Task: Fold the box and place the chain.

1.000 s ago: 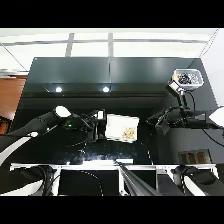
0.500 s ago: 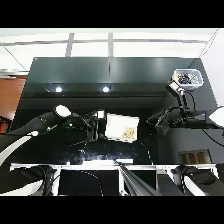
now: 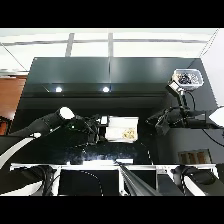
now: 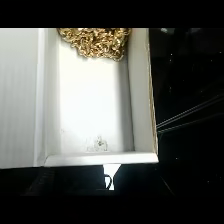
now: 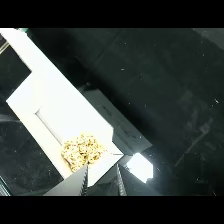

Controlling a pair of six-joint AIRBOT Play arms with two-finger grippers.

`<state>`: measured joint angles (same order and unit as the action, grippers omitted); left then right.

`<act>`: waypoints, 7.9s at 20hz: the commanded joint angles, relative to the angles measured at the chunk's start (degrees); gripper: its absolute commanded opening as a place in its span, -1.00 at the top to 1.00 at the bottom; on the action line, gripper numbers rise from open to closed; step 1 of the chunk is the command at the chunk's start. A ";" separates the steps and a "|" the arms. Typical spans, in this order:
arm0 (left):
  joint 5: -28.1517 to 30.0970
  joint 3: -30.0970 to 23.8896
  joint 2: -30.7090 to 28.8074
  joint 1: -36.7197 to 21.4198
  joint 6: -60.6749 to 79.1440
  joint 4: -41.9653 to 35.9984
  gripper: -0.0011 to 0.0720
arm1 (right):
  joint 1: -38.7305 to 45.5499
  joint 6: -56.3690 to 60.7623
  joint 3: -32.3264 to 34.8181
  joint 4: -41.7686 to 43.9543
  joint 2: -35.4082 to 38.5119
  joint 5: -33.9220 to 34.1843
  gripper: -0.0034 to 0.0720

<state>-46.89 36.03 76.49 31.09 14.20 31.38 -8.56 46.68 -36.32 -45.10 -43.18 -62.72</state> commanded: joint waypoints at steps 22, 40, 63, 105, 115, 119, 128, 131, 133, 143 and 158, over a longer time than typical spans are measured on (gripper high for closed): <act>1.53 0.04 0.02 0.31 -1.05 0.55 0.06 | -12.61 -28.70 -8.44 -3.41 -12.13 5.29 -0.73; 1.51 0.04 0.02 0.31 -1.03 0.55 0.06 | -17.20 -32.37 -1.60 -4.44 -12.39 2.58 -0.73; 1.49 0.04 0.02 0.31 -1.05 0.55 0.06 | -19.34 -31.91 -1.03 -4.31 -13.51 6.12 0.57; 1.51 0.04 0.02 0.31 -1.05 0.55 0.06 | -14.08 15.69 5.33 24.35 -11.58 8.07 0.87; 1.49 0.04 0.02 0.31 -1.05 0.57 0.06 | -14.08 16.33 5.33 17.57 -23.21 8.07 0.87; 1.49 0.04 0.02 0.31 -1.05 0.55 0.06 | -14.08 16.35 5.33 16.72 -23.21 9.01 0.87; 1.49 0.04 0.02 0.31 -1.03 0.55 0.06 | -14.08 16.31 5.27 17.20 -23.15 8.59 0.87; 1.49 0.04 0.02 0.31 -1.03 0.59 0.06 | -12.59 16.35 2.89 16.33 -22.29 0.83 0.88; 1.46 0.04 0.02 0.31 -1.03 0.59 0.06 | -9.44 17.20 -0.11 13.40 -19.98 -7.23 0.88; 1.20 0.04 -0.26 0.24 -1.57 1.11 -0.89 | 5.03 36.37 -1.99 -26.27 -4.70 -1.20 0.88; 0.24 5.68 -13.81 6.51 -29.14 12.55 -0.93 | 4.98 38.58 -1.99 -25.03 -4.70 3.17 0.87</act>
<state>-50.41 38.98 61.69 34.59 -9.10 44.38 -3.60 84.66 -38.24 -70.24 -47.92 -61.60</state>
